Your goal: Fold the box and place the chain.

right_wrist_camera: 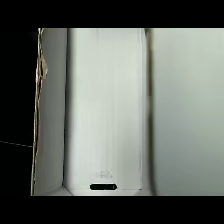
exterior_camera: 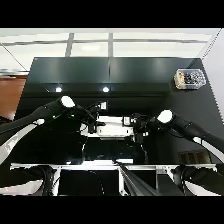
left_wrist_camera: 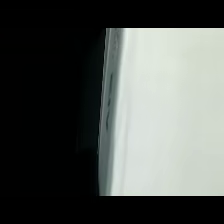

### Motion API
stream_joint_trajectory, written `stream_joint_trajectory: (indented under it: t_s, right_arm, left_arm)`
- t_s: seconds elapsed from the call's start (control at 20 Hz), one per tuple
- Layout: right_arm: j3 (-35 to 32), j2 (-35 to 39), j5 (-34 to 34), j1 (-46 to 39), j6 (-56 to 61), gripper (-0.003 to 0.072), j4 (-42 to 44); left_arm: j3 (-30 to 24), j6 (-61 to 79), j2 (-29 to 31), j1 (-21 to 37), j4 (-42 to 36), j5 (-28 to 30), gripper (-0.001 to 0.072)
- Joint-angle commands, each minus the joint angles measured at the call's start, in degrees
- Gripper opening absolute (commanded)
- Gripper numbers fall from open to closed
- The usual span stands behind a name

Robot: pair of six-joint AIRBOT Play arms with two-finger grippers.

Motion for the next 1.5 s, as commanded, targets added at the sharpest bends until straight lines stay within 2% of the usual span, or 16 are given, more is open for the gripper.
stream_joint_trajectory:
  t_s: [0.0, 0.05, 0.1, 1.45]
  right_arm:
    - [0.0, -1.2, 0.0, 0.0, -0.1, 0.0664, 0.0]
    - [0.0, -1.4, 0.0, 0.0, -0.1, 0.0649, 0.0]
    - [0.0, -1.4, 0.0, 0.0, -0.1, 0.0548, 0.0]
    - [-0.3, -1.8, -0.8, -1.8, 2.5, 0.0546, -1.9]
  left_arm:
    - [0.0, 0.0, 0.0, 0.0, 0.0, 0.0, 0.0031]
    - [0.0, 0.0, 0.0, 0.0, 0.0, 0.0, 0.0031]
    - [0.0, 0.0, 0.0, 0.0, 0.0, 0.0, 0.0031]
    - [0.0, 0.0, 0.0, 0.0, 0.0, 0.1, 0.0031]
